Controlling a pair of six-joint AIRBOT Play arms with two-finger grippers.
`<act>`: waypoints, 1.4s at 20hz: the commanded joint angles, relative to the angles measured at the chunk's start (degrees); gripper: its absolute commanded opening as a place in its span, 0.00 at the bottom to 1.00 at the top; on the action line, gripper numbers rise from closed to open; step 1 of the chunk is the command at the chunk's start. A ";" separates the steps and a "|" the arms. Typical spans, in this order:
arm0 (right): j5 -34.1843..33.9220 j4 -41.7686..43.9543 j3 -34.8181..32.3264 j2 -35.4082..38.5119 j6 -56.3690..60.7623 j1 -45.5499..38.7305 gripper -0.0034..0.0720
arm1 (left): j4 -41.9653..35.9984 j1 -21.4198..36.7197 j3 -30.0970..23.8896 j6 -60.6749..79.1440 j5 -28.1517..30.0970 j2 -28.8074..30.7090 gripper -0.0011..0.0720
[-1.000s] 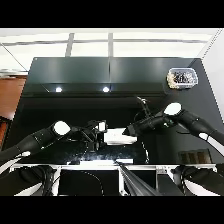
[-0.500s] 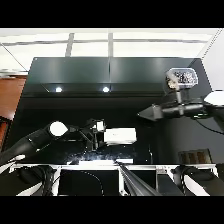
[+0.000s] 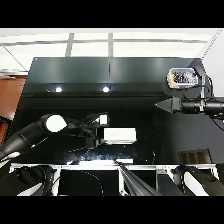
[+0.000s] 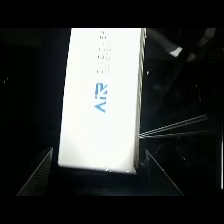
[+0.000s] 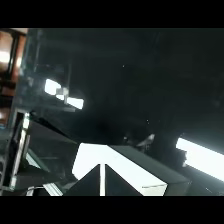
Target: Fold the box and place the chain.
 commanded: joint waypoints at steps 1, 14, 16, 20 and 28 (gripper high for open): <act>-0.07 -0.11 0.02 0.11 -0.02 -0.68 0.10 | 0.92 -3.15 6.34 -3.06 0.11 -7.13 0.98; -0.39 -0.11 0.02 0.11 0.00 -0.68 0.10 | 1.33 -7.48 10.69 -5.81 1.86 -12.87 0.98; -0.44 -0.11 0.00 0.11 0.00 -0.68 0.10 | 2.21 -7.48 10.71 -6.93 1.90 -13.46 0.98; -0.55 -0.13 0.00 0.11 0.00 -0.68 0.10 | 2.56 -7.50 10.71 -7.50 1.53 -14.01 0.98; -0.96 -0.13 0.00 0.11 -0.02 -0.68 0.10 | 2.58 -7.48 10.84 -7.50 1.49 -13.88 0.98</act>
